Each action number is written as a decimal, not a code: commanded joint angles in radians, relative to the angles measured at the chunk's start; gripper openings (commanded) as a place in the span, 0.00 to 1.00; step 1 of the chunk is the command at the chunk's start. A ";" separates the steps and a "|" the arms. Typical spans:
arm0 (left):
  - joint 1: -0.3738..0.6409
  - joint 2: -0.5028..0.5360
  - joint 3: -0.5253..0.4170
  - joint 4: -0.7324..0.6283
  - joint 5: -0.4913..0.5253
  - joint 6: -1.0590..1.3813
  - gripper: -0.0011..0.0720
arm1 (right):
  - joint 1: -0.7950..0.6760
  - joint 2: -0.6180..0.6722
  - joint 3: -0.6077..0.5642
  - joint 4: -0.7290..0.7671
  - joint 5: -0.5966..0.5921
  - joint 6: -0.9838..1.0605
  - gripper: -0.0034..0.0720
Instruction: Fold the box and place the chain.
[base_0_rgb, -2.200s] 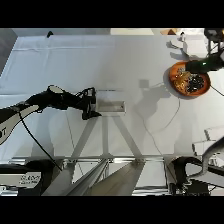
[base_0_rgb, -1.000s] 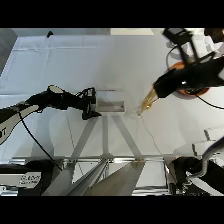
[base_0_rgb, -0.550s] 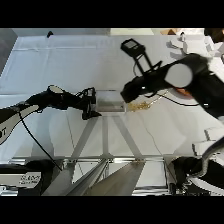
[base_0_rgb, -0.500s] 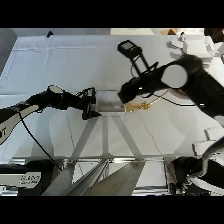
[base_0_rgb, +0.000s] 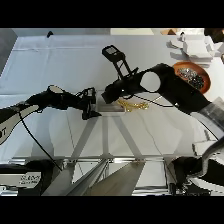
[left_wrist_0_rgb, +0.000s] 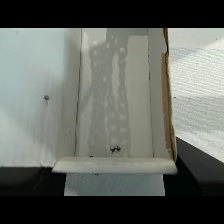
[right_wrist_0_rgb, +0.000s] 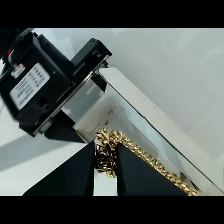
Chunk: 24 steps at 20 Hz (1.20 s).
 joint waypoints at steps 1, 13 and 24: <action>0.000 0.000 0.000 0.000 0.000 0.000 0.39 | 0.004 -0.052 -0.006 0.005 0.000 0.000 0.06; 0.000 0.000 0.000 0.000 0.000 0.000 0.39 | 0.003 -0.064 -0.218 0.002 -0.179 0.000 0.43; 0.000 0.000 0.000 0.000 0.000 0.000 0.39 | -0.243 0.230 -0.218 0.008 0.039 -0.538 0.44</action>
